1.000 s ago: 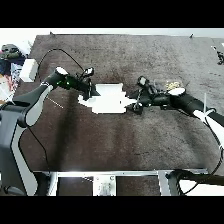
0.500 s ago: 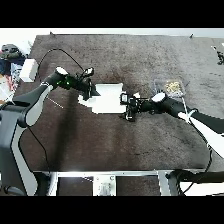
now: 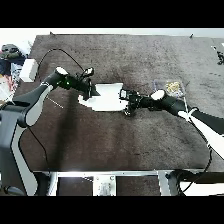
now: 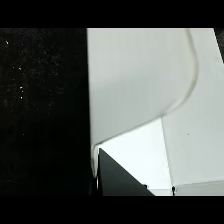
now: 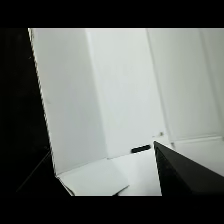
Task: Fold the box and place the chain.
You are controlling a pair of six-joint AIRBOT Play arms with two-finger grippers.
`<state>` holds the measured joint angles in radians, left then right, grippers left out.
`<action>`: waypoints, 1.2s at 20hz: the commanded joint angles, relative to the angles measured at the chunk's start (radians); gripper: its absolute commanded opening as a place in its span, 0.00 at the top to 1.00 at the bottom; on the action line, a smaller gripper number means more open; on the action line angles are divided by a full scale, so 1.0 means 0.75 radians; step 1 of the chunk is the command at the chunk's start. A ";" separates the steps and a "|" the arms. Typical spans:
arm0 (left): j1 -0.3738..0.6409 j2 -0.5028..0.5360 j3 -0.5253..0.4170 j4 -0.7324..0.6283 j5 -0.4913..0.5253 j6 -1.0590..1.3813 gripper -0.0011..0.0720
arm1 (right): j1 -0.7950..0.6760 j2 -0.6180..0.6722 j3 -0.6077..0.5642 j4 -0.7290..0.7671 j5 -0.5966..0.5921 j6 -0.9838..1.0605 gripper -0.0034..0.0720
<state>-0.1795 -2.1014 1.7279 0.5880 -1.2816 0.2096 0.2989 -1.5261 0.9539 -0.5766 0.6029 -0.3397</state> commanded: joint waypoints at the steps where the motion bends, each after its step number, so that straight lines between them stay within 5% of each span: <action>1: 0.001 -0.001 0.000 -0.002 0.000 0.001 0.97 | -0.035 0.005 0.042 -0.001 -0.007 0.020 0.00; 7: 0.001 -0.001 0.000 -0.002 0.000 0.001 0.97 | -0.085 0.000 0.126 0.000 0.049 0.006 0.00; 24: 0.001 -0.001 0.000 -0.003 0.000 0.001 0.97 | -0.204 -0.429 0.613 0.001 0.643 0.001 0.00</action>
<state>-0.1791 -2.1014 1.7283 0.5858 -1.2808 0.2096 0.1478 -1.8000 1.3602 -0.5781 0.9932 -0.3412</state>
